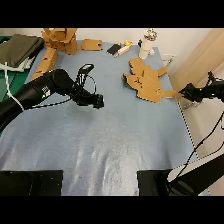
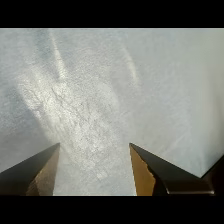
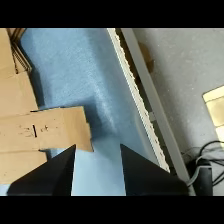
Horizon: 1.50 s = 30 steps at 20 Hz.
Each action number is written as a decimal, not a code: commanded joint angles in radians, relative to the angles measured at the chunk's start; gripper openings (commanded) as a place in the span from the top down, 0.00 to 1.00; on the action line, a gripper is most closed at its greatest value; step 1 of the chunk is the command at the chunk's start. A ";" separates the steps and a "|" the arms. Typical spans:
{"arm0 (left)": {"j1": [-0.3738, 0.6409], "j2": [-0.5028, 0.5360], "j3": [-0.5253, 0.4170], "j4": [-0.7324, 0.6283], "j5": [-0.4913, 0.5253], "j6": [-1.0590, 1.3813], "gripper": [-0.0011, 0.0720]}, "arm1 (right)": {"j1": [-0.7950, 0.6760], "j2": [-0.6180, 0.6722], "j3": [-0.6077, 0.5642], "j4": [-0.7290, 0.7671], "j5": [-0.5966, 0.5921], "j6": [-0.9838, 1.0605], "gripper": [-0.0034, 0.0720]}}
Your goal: Fold the box.
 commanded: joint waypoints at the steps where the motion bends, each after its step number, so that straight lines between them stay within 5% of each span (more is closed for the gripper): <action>1: 0.001 -0.001 0.000 -0.001 0.000 -0.038 0.09 | 0.021 -0.087 0.052 0.055 0.005 -0.103 0.39; 7: 0.000 -0.001 0.000 -0.001 -0.018 -0.057 0.09 | 0.120 -0.159 0.152 0.056 -0.086 -0.114 0.40; 8: 0.000 -0.001 0.000 -0.001 -0.018 -0.057 0.09 | 0.136 -0.154 0.162 0.056 -0.112 -0.122 0.51; 9: 0.000 -0.001 0.000 -0.001 -0.018 -0.057 0.09 | 0.151 -0.149 0.176 0.056 -0.151 -0.122 0.74; 11: 0.000 0.000 0.000 -0.009 -0.023 -0.056 0.09 | 0.170 -0.132 0.197 0.056 -0.240 -0.123 0.95; 16: 0.000 0.000 0.000 -0.016 -0.069 -0.036 0.09 | 0.174 0.008 0.123 0.038 -0.343 -0.089 0.96; 19: 0.001 0.000 0.000 -0.042 -0.098 0.030 0.09 | 0.175 0.170 -0.096 0.005 -0.335 -0.065 0.96; 26: 0.001 0.000 0.000 -0.158 -0.192 0.172 0.09 | 0.203 0.701 -0.872 0.002 -0.218 -0.016 0.96; 29: 0.001 0.000 0.000 -0.158 -0.209 0.199 0.09 | 0.217 0.895 -1.055 -0.042 -0.170 0.018 0.95; 30: 0.001 0.000 0.000 -0.158 -0.212 0.204 0.09 | 0.217 0.922 -1.070 -0.069 -0.174 0.019 0.87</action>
